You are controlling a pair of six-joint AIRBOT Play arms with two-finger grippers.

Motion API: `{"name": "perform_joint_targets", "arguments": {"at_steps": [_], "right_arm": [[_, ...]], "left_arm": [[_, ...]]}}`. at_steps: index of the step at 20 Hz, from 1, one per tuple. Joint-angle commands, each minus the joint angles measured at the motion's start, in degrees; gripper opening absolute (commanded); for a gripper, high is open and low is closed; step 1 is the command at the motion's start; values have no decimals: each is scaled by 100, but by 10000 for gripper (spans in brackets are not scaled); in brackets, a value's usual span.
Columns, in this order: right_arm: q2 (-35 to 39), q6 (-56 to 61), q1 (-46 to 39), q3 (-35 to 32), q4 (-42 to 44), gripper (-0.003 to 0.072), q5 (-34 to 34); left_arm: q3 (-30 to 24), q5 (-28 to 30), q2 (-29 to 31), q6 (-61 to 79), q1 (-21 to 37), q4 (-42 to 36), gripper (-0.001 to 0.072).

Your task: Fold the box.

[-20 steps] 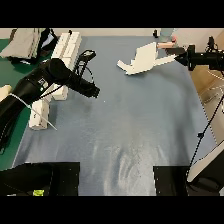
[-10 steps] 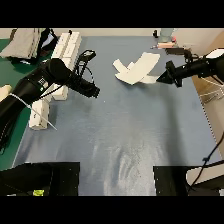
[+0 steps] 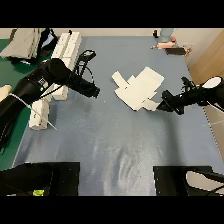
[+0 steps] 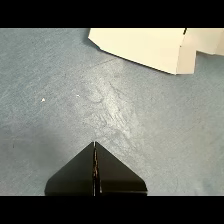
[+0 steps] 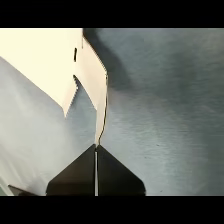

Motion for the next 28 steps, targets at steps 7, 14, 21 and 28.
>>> {"name": "perform_joint_targets", "arguments": {"at_steps": [7, 14, 21, 28], "right_arm": [[-166, -26, 7, -313, -107, 243, -787], [-396, -258, 7, -310, 505, 242, -1228], [-636, -627, 120, -310, 1838, 222, -1388], [-1069, -407, 304, -310, 2133, 222, -1794]], "left_arm": [[0, 68, 4, 0, 0, 0, 14], [0, 302, 4, -7, 0, -2, 15], [0, 175, 4, -417, 2, -26, 17], [2, -72, 4, -457, 2, -129, 533]]}}
